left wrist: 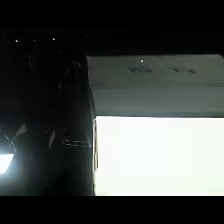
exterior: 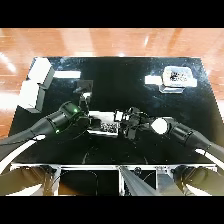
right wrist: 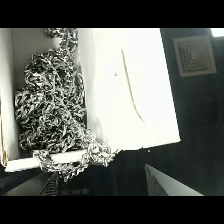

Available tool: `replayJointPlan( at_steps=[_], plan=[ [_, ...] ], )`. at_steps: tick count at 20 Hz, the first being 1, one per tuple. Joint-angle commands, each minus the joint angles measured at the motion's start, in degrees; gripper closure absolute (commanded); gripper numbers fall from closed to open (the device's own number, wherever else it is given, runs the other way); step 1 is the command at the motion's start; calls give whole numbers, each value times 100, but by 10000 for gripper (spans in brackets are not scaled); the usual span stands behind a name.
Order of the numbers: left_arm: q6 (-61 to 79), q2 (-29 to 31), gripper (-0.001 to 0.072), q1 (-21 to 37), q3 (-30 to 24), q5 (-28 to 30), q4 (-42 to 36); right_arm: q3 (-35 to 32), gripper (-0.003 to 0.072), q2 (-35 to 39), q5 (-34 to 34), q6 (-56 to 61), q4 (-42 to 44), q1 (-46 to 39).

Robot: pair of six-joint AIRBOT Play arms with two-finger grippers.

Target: Fold the box and place the chain.

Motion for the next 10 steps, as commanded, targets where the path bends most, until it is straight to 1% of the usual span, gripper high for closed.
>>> replayJointPlan(
  at_steps=[1,2,3,4,5,8,10],
  plan=[
    [-2,2,683,0,-4,-22,-2,-2,80,-7,-79,-11,138,87],
    [-2,2,683,0,-4,-24,-2,-2,225,-7,-74,-11,136,87],
    [-2,2,683,0,-4,-22,-2,0,461,-7,-76,-11,138,87],
    [-2,2,684,0,-4,-20,-2,-2,647,-7,-79,-11,136,87],
    [-2,2,683,0,-4,-20,-4,0,674,-7,-74,-9,133,87],
    [-4,2,683,0,-4,-20,-2,0,674,0,-66,20,109,87],
    [-4,2,683,0,-4,-15,-4,33,673,63,59,275,103,85]
  ],
)
